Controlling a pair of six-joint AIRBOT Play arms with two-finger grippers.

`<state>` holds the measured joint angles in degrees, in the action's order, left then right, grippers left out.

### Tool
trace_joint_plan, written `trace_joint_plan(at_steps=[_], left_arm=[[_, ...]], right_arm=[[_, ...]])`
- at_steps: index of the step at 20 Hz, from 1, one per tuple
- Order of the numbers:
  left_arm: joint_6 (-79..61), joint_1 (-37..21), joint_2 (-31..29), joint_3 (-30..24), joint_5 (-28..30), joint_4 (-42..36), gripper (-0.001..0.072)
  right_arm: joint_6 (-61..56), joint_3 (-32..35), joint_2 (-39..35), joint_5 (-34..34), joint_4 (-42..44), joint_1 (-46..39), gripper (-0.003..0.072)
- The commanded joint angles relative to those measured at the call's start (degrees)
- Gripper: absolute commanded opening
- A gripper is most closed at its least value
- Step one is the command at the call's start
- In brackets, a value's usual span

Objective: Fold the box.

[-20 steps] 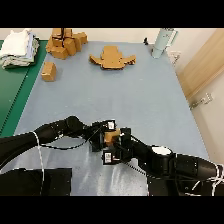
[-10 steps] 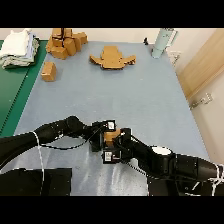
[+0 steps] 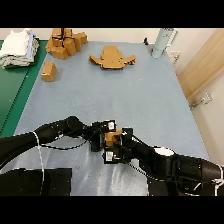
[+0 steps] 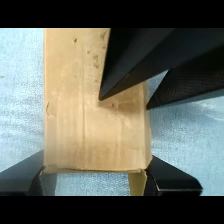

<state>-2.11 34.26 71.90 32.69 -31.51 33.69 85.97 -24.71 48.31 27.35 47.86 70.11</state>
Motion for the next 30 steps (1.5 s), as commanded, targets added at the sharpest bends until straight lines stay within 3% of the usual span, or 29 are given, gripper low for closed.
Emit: trace_joint_plan(at_steps=[1, 7, 9, 10, 30], left_arm=[[0.13, 0.0, 0.0, 0.0, 0.0, -0.04, 0.0524], [0.13, 0.0, 0.0, 0.0, 0.0, -0.04, 0.0524], [0.13, 0.0, 0.0, 0.0, 0.0, -0.04, 0.0524], [0.13, 0.0, 0.0, 0.0, 0.0, -0.04, 0.0524], [0.13, 0.0, 0.0, 0.0, 0.0, -0.04, 0.0524]], right_arm=[[0.02, 0.02, -0.17, 0.17, -0.61, 0.11, 0.0327], [0.02, -0.07, -2.36, 0.22, -2.08, 0.11, 0.0328], [0.02, -0.07, -2.56, 0.66, -2.47, 0.09, 0.0177], [0.02, -0.07, -2.56, 0.68, -2.49, 0.09, 0.0167], [0.0, -0.04, -0.39, -1.07, -0.55, -0.81, 0.0159]])
